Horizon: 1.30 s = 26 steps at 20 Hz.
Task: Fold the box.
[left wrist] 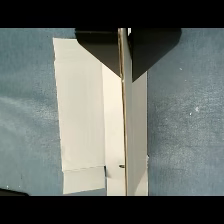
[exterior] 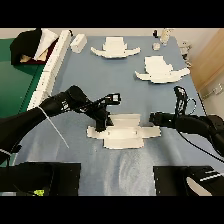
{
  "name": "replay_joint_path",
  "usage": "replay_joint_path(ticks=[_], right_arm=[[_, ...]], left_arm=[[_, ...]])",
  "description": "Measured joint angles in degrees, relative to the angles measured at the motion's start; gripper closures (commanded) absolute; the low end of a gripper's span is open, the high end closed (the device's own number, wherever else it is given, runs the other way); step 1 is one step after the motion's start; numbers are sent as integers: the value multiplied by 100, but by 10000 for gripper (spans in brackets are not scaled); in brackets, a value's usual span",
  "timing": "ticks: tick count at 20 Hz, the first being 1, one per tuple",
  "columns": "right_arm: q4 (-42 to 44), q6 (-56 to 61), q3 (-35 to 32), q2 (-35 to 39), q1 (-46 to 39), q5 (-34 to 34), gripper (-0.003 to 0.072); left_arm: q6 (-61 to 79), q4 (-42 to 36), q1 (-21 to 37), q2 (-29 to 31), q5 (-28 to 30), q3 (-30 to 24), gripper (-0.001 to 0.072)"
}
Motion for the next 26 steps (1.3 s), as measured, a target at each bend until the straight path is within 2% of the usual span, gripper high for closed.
replay_joint_path(ticks=[5, 8, 9, 10, 11, 12, 14, 17, 21, 26], right_arm=[[109, 2, 286, 621, 323, -1309, 688], [120, -166, 328, 876, 1252, -1856, 686], [74, -341, 330, 881, 1672, -1908, 620], [-17, -579, 332, 837, 2153, -1941, 357], [-166, -796, 332, 748, 2601, -1950, 171], [-387, -977, 332, 610, 3067, -1939, 144], [-901, -1207, 332, 243, 3814, -1812, 135], [-1628, -1373, 337, -417, 4494, -1572, 134], [-2719, -1137, 345, -1139, 4802, -1141, 135], [-3895, -330, 363, -1497, 4843, -868, 135]], left_arm=[[0, 0, 0, 0, -4, 0, 695], [0, 0, 0, 0, -7, 0, 695], [0, 2, 0, 0, -7, 0, 695], [0, 2, 0, 0, -7, 0, 695], [0, 2, 0, 0, -7, 0, 695], [0, 2, 0, 0, -7, 0, 695], [0, 2, 0, 0, -7, 0, 695], [0, 2, 0, 0, -7, 0, 695], [0, 2, 0, 0, -7, 0, 695], [0, 2, 0, 0, -7, 0, 695]])
